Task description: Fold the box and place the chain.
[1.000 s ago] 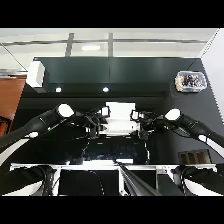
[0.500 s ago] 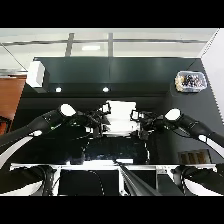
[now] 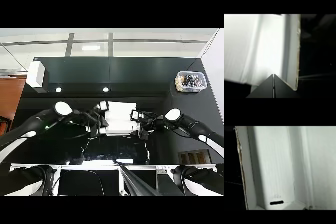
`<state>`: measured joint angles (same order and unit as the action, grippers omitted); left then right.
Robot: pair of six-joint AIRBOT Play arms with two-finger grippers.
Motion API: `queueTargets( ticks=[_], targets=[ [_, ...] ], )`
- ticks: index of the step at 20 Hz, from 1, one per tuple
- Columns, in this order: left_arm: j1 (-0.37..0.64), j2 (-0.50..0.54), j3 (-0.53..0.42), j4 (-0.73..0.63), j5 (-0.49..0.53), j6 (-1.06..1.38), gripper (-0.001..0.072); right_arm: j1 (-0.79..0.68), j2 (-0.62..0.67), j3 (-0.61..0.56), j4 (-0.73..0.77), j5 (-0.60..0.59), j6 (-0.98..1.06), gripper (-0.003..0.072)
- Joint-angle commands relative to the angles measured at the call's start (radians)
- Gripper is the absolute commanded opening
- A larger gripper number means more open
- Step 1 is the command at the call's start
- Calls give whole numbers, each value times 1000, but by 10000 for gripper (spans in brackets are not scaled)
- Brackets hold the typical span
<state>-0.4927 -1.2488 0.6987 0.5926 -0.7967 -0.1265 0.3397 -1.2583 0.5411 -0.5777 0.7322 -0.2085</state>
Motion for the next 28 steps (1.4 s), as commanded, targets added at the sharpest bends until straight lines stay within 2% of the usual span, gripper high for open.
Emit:
queueTargets(
  ticks=[1, 3, 6, 7, 9, 12, 13, 14, 16, 21, 24, 28],
  targets=[
    [103, 133, 16, 92, -46, -281, 30, 1, 0, 0, -2, 0, -2, 185],
    [202, 204, 13, 227, -104, -405, 29, 1, 0, 0, -2, 0, -2, 185],
    [379, 230, -18, 451, -145, -900, 30, 1, 0, 0, -2, 0, -2, 185],
    [436, 222, -42, 467, -159, -1035, 30, 1, 0, 0, -2, 0, -2, 185],
    [535, 183, -101, 394, -227, -1217, 30, 1, 0, 0, -2, 0, -2, 185],
    [633, 42, -165, 90, -357, -1048, 29, 1, 0, 0, -2, 0, -2, 185],
    [631, -13, -168, 42, -377, -1023, 28, 1, 0, 0, -2, 0, -2, 185],
    [606, -56, -167, 51, -377, -1023, 27, 1, 0, 0, -2, 0, -2, 185],
    [515, -117, -165, 60, -345, -1023, 27, 1, 0, 0, -2, 0, -2, 185],
    [310, -161, -108, 10, -242, -1019, 28, 1, 0, 0, -2, 0, -2, 185],
    [270, -161, -71, -37, -266, -949, 29, 1, 0, 0, -2, 0, -2, 184],
    [273, -161, -59, -37, -289, -916, 36, 1, 0, 0, -2, 0, -2, 185]
  ],
)
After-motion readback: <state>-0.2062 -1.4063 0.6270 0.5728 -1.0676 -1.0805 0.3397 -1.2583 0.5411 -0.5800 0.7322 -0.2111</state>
